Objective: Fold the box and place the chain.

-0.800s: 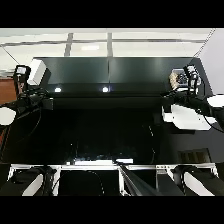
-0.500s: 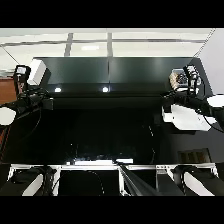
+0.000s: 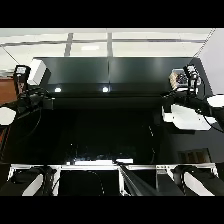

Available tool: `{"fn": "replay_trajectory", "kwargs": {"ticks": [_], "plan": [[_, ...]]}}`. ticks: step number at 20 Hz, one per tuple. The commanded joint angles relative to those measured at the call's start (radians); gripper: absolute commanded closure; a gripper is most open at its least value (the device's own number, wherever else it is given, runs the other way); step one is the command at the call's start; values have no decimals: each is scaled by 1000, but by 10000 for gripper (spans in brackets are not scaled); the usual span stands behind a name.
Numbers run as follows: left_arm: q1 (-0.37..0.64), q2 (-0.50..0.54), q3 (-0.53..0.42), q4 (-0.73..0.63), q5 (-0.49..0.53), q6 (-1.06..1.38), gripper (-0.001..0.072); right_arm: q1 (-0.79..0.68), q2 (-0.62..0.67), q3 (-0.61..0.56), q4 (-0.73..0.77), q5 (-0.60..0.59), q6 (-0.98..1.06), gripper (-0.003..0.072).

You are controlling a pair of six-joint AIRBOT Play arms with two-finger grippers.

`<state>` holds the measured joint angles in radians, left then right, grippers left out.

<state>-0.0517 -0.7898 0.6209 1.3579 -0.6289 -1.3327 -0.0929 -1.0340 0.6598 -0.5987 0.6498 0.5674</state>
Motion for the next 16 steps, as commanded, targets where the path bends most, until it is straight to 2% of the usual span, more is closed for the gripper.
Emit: {"fn": "replay_trajectory", "kwargs": {"ticks": [1,3,4,5,6,7,8,9,10,12,14,16], "plan": [[0,-17,-1,-59,0,-3,682,4,0,0,80,-34,1,673],[-4,-38,-1,-199,3,-1,681,6,0,0,154,-74,0,659],[-10,-52,-1,-229,10,0,681,6,0,0,156,-78,0,661],[-21,-69,0,-245,25,0,650,6,0,0,154,-78,0,661],[-38,-90,0,-245,42,0,312,6,0,0,163,-66,1,659],[-57,-109,0,-244,51,-2,4,6,0,-1,183,-34,1,477],[-75,-126,0,-244,51,-2,-2,8,-1,-1,183,-8,1,177],[-91,-138,0,-244,51,-2,-2,13,-3,-1,175,2,2,12],[-108,-148,0,-244,51,-2,-2,15,-8,-1,175,8,2,-17],[-130,-162,0,-244,53,-2,-2,11,-14,2,176,4,2,-17],[-142,-166,0,-244,48,-2,-2,-5,-14,24,129,-54,103,-16],[-142,-165,0,-245,43,-3,-2,-50,-28,112,-159,-116,306,-15]]}}
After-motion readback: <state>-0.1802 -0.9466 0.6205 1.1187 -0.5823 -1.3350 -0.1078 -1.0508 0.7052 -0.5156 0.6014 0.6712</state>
